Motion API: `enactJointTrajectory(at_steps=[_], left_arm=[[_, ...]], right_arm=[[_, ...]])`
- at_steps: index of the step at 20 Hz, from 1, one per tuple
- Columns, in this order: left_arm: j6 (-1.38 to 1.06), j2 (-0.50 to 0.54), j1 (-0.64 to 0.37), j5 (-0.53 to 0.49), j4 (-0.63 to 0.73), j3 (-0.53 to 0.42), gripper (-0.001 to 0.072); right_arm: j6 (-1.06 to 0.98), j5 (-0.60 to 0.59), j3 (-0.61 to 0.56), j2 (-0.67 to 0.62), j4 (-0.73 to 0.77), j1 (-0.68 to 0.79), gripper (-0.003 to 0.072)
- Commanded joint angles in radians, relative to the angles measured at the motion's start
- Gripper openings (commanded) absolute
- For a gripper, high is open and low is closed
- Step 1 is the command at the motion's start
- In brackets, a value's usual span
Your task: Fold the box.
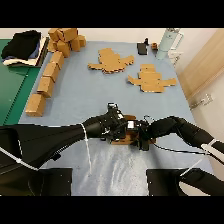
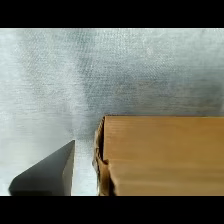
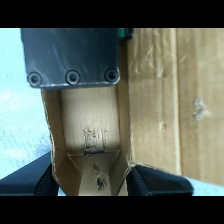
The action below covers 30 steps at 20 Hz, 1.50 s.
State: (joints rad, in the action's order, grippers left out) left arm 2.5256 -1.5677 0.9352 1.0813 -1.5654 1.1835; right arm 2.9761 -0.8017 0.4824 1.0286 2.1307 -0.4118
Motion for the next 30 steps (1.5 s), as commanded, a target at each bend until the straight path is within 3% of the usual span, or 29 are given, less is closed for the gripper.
enactJointTrajectory(at_steps=[1, 5, 6, 7, 8, 18, 27, 30], left_arm=[[-0.001, 0.001, 0.000, 0.003, 0.017, 0.019, 0.0370], [-0.005, 0.001, -0.002, 0.023, 0.017, 0.047, 0.0376], [-0.009, 0.001, -0.006, 0.040, 0.017, 0.050, 0.0462], [-0.008, 0.001, -0.010, 0.061, 0.021, 0.051, 0.0604], [-0.008, 0.001, -0.014, 0.082, 0.021, 0.053, 0.0616], [-0.054, 0.008, -0.055, 0.220, 0.058, 0.168, 0.0616], [-0.291, 0.011, -0.215, 0.240, 0.362, 0.208, 0.0616], [-0.320, 0.010, -0.274, 0.285, 0.391, 0.236, 0.0616]], right_arm=[[0.000, 0.000, 0.000, 0.000, 0.001, 0.000, 0.0509], [0.000, 0.000, 0.000, 0.000, 0.001, 0.000, 0.0509], [0.000, 0.000, 0.000, 0.000, 0.001, 0.000, 0.0509], [0.000, 0.000, 0.000, 0.000, 0.001, 0.000, 0.0509], [0.000, 0.000, 0.000, 0.000, 0.001, 0.000, 0.0509], [0.000, 0.000, 0.000, 0.000, 0.001, 0.000, 0.0509], [0.000, 0.000, 0.000, 0.000, 0.001, 0.000, 0.0509], [0.000, 0.000, 0.000, 0.000, 0.001, 0.000, 0.0509]])
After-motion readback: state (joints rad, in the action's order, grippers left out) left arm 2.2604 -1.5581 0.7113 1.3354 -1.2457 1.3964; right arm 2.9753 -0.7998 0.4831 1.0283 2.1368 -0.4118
